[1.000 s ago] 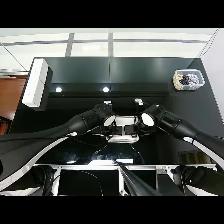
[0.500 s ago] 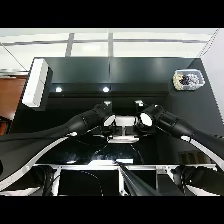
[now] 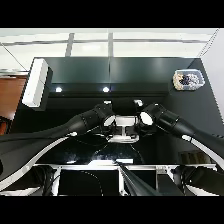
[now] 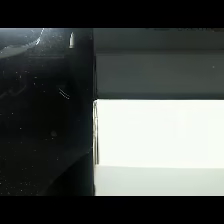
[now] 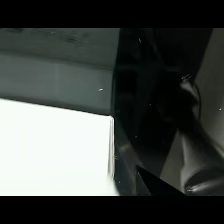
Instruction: Fold the box and place the chain.
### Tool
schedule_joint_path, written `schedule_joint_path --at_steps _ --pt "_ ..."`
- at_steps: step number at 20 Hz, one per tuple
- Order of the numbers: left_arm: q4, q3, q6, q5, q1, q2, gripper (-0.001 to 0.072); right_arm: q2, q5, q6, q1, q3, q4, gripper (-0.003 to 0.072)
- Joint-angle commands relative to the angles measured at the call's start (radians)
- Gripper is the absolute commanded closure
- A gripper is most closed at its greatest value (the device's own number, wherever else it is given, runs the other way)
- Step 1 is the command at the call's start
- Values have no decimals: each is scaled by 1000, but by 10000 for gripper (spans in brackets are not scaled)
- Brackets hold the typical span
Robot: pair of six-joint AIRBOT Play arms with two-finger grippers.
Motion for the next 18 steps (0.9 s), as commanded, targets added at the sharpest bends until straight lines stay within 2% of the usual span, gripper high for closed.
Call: schedule_joint_path --at_steps 1,5,7,9,11,14,16,18 --pt "-2 0 -2 -1 0 0 685 57 58 -115 -7 35 -42 230" --pt "-2 0 -2 -2 0 0 685 259 76 -173 -91 106 -95 231" --pt "-2 0 -2 -2 0 0 685 364 38 -172 -169 112 -252 231" --pt "-2 0 -2 -1 0 0 685 388 11 -172 -269 111 -495 231" --pt "-2 0 -2 -1 0 0 685 361 -110 -172 -417 100 -665 230" --pt "-2 0 -2 -1 0 0 685 237 -330 -171 -681 110 -630 237" --pt "-2 0 -2 -1 0 0 685 104 -374 -171 -785 172 -557 237" --pt "-2 0 -2 -1 0 0 685 -54 -343 -171 -850 307 -496 237"
